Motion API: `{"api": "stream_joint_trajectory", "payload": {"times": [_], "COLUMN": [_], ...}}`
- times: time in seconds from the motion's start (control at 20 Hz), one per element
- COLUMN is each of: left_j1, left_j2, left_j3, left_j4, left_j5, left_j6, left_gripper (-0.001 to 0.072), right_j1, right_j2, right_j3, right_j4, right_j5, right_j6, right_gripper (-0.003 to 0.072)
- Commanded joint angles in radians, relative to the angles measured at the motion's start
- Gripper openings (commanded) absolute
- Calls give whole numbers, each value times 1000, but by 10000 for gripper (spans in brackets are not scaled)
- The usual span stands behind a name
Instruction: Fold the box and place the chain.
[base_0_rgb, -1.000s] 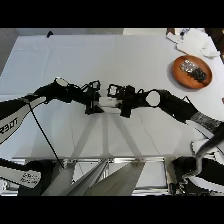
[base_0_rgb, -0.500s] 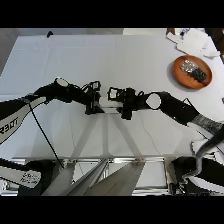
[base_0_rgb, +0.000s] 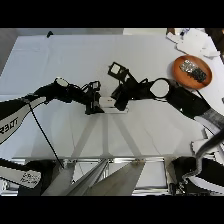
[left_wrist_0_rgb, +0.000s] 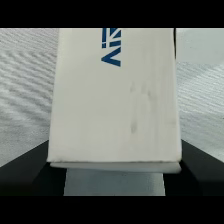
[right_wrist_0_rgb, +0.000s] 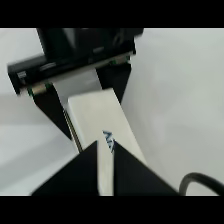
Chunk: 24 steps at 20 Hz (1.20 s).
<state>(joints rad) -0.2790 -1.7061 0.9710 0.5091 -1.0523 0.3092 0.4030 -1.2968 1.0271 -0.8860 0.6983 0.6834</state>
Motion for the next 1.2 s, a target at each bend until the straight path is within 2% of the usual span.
{"api": "stream_joint_trajectory", "payload": {"times": [0.0, 0.15, 0.35, 0.7, 1.15], "left_j1": [1, 1, 1, 1, 1], "left_j2": [1, 1, 1, 1, 1], "left_j3": [0, 0, 0, 0, 0], "left_j4": [0, 0, 0, 0, 0], "left_j5": [1, 1, 1, 1, 1], "left_j6": [0, 0, 0, 0, 0], "left_gripper": [392, 392, 392, 392, 392], "right_j1": [-23, -19, -17, -11, 7], "right_j2": [-115, -228, -320, -341, -341], "right_j3": [110, 111, 111, 110, 96], "right_j4": [161, 303, 333, 323, 315], "right_j5": [114, 130, 133, 183, 181], "right_j6": [141, 152, 158, 158, 158], "right_gripper": [8, 9, 9, 9, 9]}}
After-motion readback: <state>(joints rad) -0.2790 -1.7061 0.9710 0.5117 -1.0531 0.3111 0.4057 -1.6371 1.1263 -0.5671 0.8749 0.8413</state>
